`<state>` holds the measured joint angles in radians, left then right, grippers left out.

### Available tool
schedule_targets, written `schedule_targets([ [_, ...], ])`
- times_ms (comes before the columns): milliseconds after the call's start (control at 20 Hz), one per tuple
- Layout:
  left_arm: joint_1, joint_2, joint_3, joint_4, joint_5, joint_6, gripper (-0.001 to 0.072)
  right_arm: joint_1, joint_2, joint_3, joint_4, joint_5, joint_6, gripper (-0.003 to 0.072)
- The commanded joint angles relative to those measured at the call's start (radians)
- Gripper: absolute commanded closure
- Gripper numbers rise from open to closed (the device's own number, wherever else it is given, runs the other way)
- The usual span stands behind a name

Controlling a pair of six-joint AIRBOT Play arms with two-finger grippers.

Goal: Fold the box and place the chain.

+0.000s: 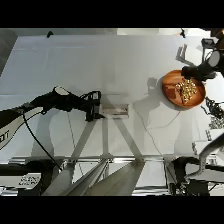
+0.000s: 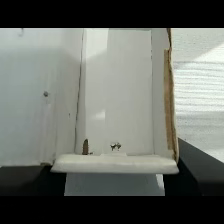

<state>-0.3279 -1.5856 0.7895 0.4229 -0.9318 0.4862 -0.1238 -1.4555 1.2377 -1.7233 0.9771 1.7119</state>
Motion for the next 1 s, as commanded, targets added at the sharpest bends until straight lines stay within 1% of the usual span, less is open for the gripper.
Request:
schedule_targets([
  [0, 0.0, 0.0, 0.0, 0.0, 0.0, 0.0, 0.037, -0.01, -0.086, 0.01, -0.015, -0.047, 0.041, 0.0262],
  [50, 0.0, 0.0, 0.0, 0.0, 0.0, 0.0, 0.037, -0.023, -0.098, 0.01, -0.013, -0.055, 0.074, 0.0224],
  [200, 0.0, 0.0, 0.0, 0.0, 0.0, 0.0, 0.037, -0.08, -0.123, 0.01, 0.074, -0.055, 0.076, 0.02],
  [300, 0.0, 0.0, 0.0, 0.0, 0.0, 0.0, 0.037, -0.108, -0.128, 0.01, 0.158, -0.057, 0.021, 0.0211],
  [350, 0.0, 0.0, 0.0, 0.0, 0.0, 0.0, 0.037, -0.114, -0.13, 0.01, 0.169, -0.057, 0.01, 0.0215],
  [950, 0.0, 0.0, 0.0, 0.0, 0.0, 0.0, 0.037, -0.114, -0.193, 0.01, 0.209, -0.073, 0.006, 0.0214],
])
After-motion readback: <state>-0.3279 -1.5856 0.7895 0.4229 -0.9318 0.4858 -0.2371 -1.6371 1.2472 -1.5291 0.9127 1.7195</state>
